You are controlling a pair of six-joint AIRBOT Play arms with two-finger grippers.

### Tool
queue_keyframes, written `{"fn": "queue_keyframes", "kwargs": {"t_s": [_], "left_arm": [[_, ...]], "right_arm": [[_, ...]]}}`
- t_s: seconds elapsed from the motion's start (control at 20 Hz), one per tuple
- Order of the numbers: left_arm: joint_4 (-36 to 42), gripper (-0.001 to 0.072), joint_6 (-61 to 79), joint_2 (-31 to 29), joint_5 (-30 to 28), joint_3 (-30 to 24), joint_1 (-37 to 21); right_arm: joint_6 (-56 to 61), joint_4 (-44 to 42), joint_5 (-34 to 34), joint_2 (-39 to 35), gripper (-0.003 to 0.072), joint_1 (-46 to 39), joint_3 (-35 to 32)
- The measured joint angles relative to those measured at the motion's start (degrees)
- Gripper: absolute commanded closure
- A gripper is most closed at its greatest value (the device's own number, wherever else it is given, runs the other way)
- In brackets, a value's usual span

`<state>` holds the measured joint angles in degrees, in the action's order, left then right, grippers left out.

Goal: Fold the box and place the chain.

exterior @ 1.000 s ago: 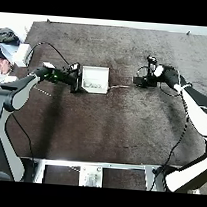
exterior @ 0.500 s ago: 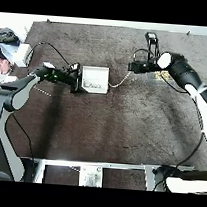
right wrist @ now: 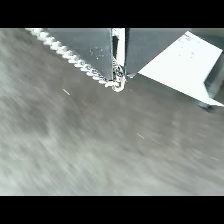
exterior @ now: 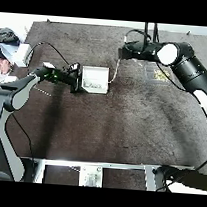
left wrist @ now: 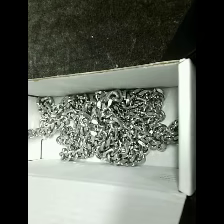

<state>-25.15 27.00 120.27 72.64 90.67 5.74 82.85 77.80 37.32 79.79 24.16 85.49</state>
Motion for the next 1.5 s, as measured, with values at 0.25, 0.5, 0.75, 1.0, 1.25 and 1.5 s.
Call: {"fn": "queue_keyframes", "kwargs": {"t_s": [0.25, 0.5, 0.75, 1.0, 1.25, 1.5], "left_arm": [[0.00, 0.0248, 0.00, 0.00, 0.02, 0.00, 0.00], [0.00, 0.0248, 0.00, 0.00, 0.02, 0.00, 0.00], [0.00, 0.0248, 0.00, 0.00, 0.00, 0.00, 0.00], [0.00, 0.0248, 0.00, 0.00, 0.00, 0.00, 0.00], [-0.02, 0.0248, 0.00, 0.00, 0.00, 0.00, 0.00], [0.00, 0.0248, 0.00, 0.00, 0.02, 0.00, 0.00]], "right_arm": [[-0.42, 0.00, -2.23, 0.50, 0.0669, 4.37, 0.59], [-0.55, -0.02, -3.69, 4.04, 0.0669, 7.67, 0.68], [-0.61, 0.00, -1.33, 8.72, 0.0669, 8.61, 0.59], [-0.63, 0.00, 0.90, 11.13, 0.0670, 8.85, 0.59], [-1.11, -0.48, 4.48, 9.60, 0.0669, 8.92, 0.59], [-2.36, -0.48, 5.31, 10.45, 0.0647, 8.92, 0.59]]}}
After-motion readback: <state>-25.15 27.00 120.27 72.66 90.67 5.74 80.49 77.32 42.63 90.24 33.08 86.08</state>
